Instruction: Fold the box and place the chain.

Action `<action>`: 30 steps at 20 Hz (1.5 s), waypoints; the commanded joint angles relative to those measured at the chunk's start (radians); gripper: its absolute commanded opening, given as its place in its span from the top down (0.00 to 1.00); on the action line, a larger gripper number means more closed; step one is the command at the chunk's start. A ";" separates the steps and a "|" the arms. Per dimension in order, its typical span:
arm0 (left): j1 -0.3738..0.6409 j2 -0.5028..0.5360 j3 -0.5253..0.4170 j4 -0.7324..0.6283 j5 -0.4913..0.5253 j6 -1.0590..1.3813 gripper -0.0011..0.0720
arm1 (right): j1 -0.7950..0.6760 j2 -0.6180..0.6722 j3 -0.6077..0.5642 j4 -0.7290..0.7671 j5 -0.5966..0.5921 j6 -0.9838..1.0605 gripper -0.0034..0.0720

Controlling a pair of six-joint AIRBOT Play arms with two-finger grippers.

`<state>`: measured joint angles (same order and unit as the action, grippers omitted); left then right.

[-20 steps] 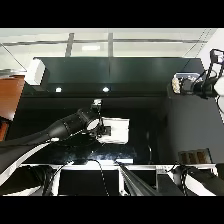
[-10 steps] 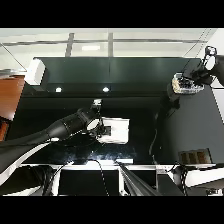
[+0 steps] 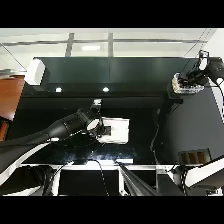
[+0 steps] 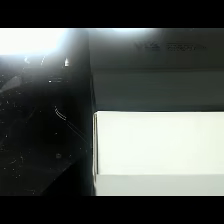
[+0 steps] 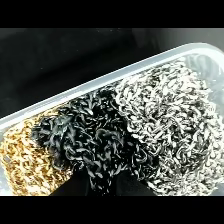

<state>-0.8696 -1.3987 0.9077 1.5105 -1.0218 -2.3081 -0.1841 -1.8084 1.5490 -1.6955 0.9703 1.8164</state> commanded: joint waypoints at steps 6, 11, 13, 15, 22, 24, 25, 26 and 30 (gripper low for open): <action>0.000 -0.001 0.000 0.000 0.013 0.000 0.95 | -0.011 0.090 0.160 0.001 0.151 -0.121 0.93; 0.000 -0.001 -0.001 0.000 0.035 0.000 0.95 | -0.011 0.282 0.160 0.084 0.144 -0.182 0.93; 0.000 -0.001 -0.001 0.000 0.034 0.000 0.95 | -0.022 0.357 0.160 0.113 0.135 -0.201 0.93; 0.000 -0.001 -0.001 0.000 0.030 0.000 0.95 | -0.041 0.415 0.160 0.180 0.122 -0.230 0.93; 0.000 -0.001 -0.001 0.000 0.026 0.000 0.95 | -0.051 0.529 0.160 0.208 0.180 -0.243 0.93; 0.000 -0.001 -0.001 0.000 0.026 0.000 0.95 | -0.052 0.577 0.160 0.208 0.196 -0.245 0.93; 0.000 -0.001 -0.001 0.000 0.026 0.000 0.95 | -0.051 0.606 0.160 0.223 0.215 -0.257 0.93; 0.000 -0.001 -0.001 0.000 0.026 0.000 0.95 | -0.051 0.634 0.160 0.253 0.233 -0.262 0.93; 0.000 -0.001 -0.001 0.000 0.030 0.001 0.95 | 0.007 0.748 0.159 0.308 0.302 -0.287 0.93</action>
